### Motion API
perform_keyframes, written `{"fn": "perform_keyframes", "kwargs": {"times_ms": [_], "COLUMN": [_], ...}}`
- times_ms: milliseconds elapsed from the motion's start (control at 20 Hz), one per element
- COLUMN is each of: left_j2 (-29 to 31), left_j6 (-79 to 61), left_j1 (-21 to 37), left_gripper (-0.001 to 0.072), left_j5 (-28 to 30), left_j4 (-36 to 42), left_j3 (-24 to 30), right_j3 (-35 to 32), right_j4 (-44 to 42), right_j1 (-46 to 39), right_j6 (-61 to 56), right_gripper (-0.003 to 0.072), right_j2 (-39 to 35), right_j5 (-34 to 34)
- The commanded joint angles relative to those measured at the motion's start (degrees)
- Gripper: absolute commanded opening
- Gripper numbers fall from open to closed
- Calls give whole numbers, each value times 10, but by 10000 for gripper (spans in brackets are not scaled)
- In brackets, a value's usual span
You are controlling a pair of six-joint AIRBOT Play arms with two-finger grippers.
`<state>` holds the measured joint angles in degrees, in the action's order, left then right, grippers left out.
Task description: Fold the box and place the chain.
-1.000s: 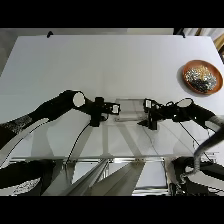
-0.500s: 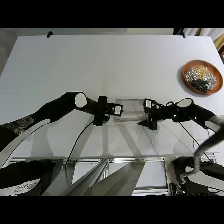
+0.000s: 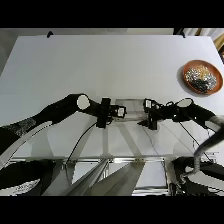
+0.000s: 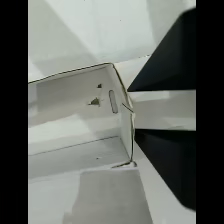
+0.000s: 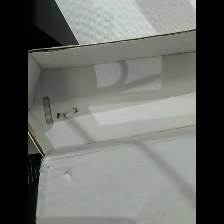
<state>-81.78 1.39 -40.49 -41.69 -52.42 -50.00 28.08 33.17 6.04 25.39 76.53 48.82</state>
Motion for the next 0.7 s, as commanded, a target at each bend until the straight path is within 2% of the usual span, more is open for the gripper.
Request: {"fn": "perform_keyframes", "kwargs": {"times_ms": [0,150,350,400,500,650], "left_j2": [0,-9,-18,-20,-24,-28], "left_j6": [-1,-1,0,0,0,1], "left_j1": [-8,-24,-39,-41,-43,-43], "left_gripper": [135,135,145,176,285,287], "left_j5": [30,66,72,72,71,67], "left_j4": [12,17,35,39,40,40], "left_j3": [0,0,0,0,0,0], "right_j3": [0,0,0,0,0,0], "right_j4": [0,0,0,0,0,0], "right_j1": [0,0,0,0,0,0], "right_j6": [0,0,0,0,0,0], "right_gripper": [402,402,402,402,402,402], "right_j2": [0,0,0,0,0,0], "right_j5": [0,0,0,0,0,0]}}
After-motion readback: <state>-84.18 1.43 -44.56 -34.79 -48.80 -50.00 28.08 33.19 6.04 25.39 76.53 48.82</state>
